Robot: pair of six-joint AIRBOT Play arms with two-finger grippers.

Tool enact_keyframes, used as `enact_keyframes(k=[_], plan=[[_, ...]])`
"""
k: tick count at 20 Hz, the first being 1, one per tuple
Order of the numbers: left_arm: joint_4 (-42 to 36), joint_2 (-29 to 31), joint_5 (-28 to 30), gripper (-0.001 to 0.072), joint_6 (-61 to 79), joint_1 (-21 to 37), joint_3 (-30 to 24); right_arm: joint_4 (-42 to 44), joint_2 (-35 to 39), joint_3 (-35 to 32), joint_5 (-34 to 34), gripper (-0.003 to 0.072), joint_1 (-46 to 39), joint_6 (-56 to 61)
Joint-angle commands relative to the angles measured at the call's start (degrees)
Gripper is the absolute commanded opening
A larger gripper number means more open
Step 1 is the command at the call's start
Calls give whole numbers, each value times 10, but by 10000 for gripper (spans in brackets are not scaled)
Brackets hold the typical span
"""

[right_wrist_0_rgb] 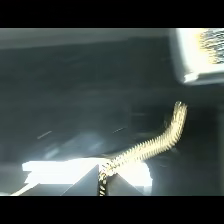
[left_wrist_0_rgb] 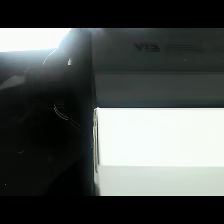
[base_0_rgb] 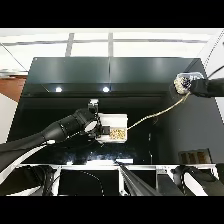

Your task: Fold the box and place the chain.

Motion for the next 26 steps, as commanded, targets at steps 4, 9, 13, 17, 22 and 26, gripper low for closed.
enact_keyframes(k=[4, 9, 13, 17, 22, 26], plan=[[0, 0, 8, 30, 0, 1, 0, 193, 95, -1, 107, 32, 53, -46], [-2, 0, 6, 30, 0, 0, 0, 227, 94, -14, 79, 32, 158, -40], [-1, 0, 7, 30, 0, 0, 0, 227, 83, -49, 28, 32, 239, -16], [-1, 0, 7, 30, 0, 0, 0, 247, 34, -85, -66, 33, 325, -9], [-2, 0, 7, 30, 0, 0, 0, 257, -70, -87, -159, 32, 399, -12], [-2, 0, 7, 30, 0, 0, 0, 218, -98, -87, -146, 33, 402, -17]])
